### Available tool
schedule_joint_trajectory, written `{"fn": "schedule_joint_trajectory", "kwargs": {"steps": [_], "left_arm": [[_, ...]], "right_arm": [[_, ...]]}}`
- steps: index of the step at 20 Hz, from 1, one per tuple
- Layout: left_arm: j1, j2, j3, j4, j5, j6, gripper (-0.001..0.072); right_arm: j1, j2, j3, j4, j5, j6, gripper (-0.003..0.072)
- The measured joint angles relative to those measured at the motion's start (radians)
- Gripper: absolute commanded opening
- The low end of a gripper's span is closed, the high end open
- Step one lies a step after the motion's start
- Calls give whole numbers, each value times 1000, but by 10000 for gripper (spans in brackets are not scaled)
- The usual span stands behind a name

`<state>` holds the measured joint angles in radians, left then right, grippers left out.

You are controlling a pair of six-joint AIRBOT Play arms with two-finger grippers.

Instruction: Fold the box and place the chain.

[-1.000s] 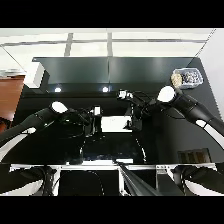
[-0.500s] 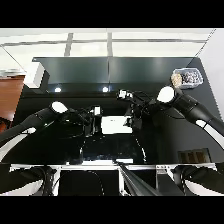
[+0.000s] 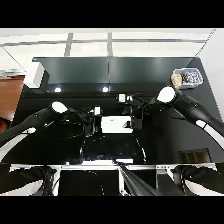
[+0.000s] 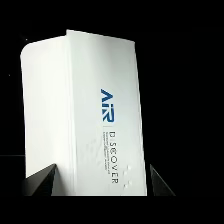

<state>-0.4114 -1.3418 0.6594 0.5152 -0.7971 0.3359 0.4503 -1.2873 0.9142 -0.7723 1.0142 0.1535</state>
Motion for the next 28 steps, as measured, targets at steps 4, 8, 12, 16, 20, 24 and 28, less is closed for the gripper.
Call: {"fn": "schedule_joint_trajectory", "kwargs": {"steps": [4, 8, 12, 16, 20, 24, 28], "left_arm": [[0, 0, 0, 0, 0, 0, 370], [0, 0, 0, 0, 0, 0, 370], [0, 0, 0, 0, 0, 0, 370], [0, 0, 0, 0, 0, 0, 370], [0, 0, 0, 0, 0, 0, 370], [0, 0, 0, 0, 0, 1, 370], [0, 0, 0, 0, -1, 0, 370]], "right_arm": [[2, -5, -14, 47, -5, -70, 718], [10, -31, -19, 73, -6, -94, 718], [14, -47, -20, 80, -7, -101, 719], [28, -51, -19, 66, -10, -105, 718], [34, -51, -19, 47, -13, -106, 718], [35, -42, -20, 30, -31, -103, 718], [34, 6, -20, 12, -37, -84, 719]]}}
